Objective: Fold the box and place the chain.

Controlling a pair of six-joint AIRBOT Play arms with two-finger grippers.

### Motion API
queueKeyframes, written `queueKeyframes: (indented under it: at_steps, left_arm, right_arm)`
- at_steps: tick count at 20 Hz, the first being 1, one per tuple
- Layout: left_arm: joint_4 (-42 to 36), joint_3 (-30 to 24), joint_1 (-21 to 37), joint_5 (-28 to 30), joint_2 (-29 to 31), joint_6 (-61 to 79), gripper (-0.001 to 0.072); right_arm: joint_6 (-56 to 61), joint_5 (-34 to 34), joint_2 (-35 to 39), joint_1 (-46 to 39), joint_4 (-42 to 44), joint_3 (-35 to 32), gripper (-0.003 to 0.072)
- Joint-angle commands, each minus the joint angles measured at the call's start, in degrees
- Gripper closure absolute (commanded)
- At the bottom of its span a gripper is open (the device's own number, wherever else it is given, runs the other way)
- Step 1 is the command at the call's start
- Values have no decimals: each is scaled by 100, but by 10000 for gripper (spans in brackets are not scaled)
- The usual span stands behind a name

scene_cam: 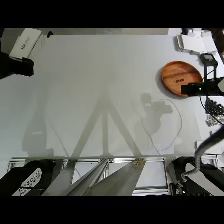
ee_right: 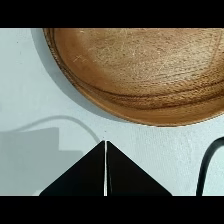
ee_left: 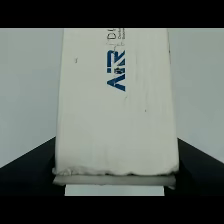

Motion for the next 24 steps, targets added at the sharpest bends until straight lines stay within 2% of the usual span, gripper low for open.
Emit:
queueKeyframes:
  at_steps: [1,3,5,7,10,11,12,13,14,17,20,24]
  left_arm:
    - [-164,-1399,157,1526,96,-1025,702]
    - [55,-2048,166,1742,31,-1014,701]
    - [280,-2352,166,1722,-153,-1014,700]
    - [409,-2439,166,1722,-463,-1014,700]
    - [407,-2439,168,2039,-997,-1014,690]
    - [407,-2439,168,2122,-1174,-1014,661]
    - [404,-2437,166,2164,-1338,-1016,490]
    - [407,-2439,166,2164,-1440,-1014,237]
    - [407,-2437,166,2149,-1460,-1014,28]
    - [409,-2437,166,2129,-1244,-992,10]
    - [404,-2435,166,2011,-719,-1001,11]
    - [409,-2094,168,1086,39,-1016,12]
  right_arm:
    - [0,2,4,-4,4,4,675]
    - [0,2,4,-4,4,4,675]
    - [0,2,7,-4,4,4,675]
    - [0,2,7,-4,4,4,675]
    - [0,2,7,-4,4,4,675]
    - [0,2,7,-4,4,4,675]
    - [0,0,7,-4,4,4,675]
    - [0,0,4,-4,4,4,675]
    - [0,2,4,-4,4,4,675]
    - [0,0,7,-4,4,4,675]
    - [0,0,7,-4,4,4,675]
    - [0,2,7,-4,4,4,675]
